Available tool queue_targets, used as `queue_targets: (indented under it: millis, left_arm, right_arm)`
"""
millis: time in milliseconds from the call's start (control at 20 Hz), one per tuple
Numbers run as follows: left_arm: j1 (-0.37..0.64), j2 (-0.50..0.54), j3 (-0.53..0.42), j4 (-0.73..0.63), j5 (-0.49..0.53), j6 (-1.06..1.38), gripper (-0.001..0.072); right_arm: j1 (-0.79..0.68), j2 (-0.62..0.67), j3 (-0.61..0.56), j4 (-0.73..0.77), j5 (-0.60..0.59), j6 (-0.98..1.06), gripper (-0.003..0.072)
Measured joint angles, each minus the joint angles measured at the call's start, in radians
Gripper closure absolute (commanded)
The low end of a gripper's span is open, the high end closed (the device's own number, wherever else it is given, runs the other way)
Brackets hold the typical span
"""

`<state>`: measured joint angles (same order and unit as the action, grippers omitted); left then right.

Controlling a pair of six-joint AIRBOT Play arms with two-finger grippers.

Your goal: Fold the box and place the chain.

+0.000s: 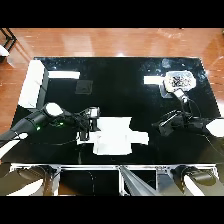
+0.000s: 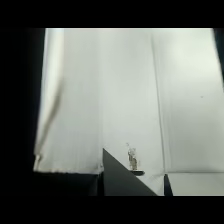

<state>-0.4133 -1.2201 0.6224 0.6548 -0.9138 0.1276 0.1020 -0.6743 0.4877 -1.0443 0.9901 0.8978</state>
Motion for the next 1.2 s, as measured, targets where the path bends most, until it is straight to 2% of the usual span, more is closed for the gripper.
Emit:
queue_targets:
  millis: [150,300,550,800,1200]
  left_arm:
    - [-0.002,-0.006,-0.004,-0.004,0.065,0.039,0.0684]
    - [-0.002,-0.024,-0.005,-0.010,0.085,0.058,0.0685]
    - [0.000,-0.047,-0.005,-0.012,0.093,0.061,0.0684]
    - [0.001,-0.072,-0.004,0.011,0.093,0.057,0.0684]
    - [0.001,-0.081,-0.004,0.037,0.097,0.046,0.0684]
  right_arm:
    - [0.002,0.000,-0.023,0.070,0.043,-0.078,-0.0018]
    - [0.043,-0.001,-0.057,0.151,0.038,-0.186,-0.0018]
    - [0.226,-0.013,-0.086,0.213,-0.090,-0.330,-0.0018]
    - [0.383,-0.076,-0.092,0.159,-0.206,-0.376,-0.0018]
    - [0.444,-0.144,-0.093,0.051,-0.247,-0.414,-0.0018]
